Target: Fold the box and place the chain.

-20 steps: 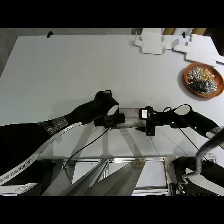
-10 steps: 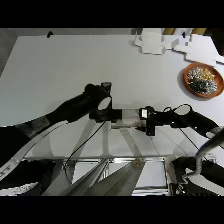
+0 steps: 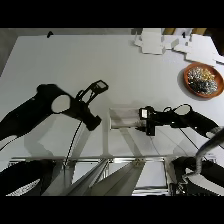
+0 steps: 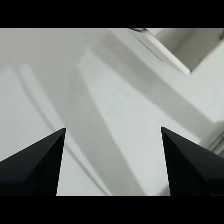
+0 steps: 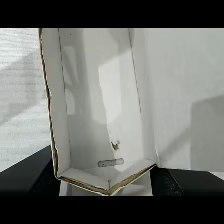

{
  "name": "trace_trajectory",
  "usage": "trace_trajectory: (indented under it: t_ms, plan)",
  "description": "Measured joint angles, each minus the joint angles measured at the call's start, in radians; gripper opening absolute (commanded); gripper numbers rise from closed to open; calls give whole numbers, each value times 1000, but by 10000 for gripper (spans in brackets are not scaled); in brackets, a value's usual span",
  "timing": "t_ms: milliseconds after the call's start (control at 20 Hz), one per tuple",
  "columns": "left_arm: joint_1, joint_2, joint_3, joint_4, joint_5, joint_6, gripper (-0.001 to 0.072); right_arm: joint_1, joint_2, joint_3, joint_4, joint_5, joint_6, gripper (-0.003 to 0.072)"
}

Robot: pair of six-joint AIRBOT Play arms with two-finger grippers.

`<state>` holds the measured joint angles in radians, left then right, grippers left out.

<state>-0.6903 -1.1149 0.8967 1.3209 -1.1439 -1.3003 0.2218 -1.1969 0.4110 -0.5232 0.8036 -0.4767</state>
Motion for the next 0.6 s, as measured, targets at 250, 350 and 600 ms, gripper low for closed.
trace_trajectory:
  t_ms: [250,350,600]
  plan:
    - [103,36,-209,-288,202,824,662,0,0,0,0,0,0,278]
    - [117,-3,-242,-394,254,1035,707,0,0,0,0,0,0,278]
    - [120,-143,-272,-677,346,1425,708,0,0,0,0,0,0,278]
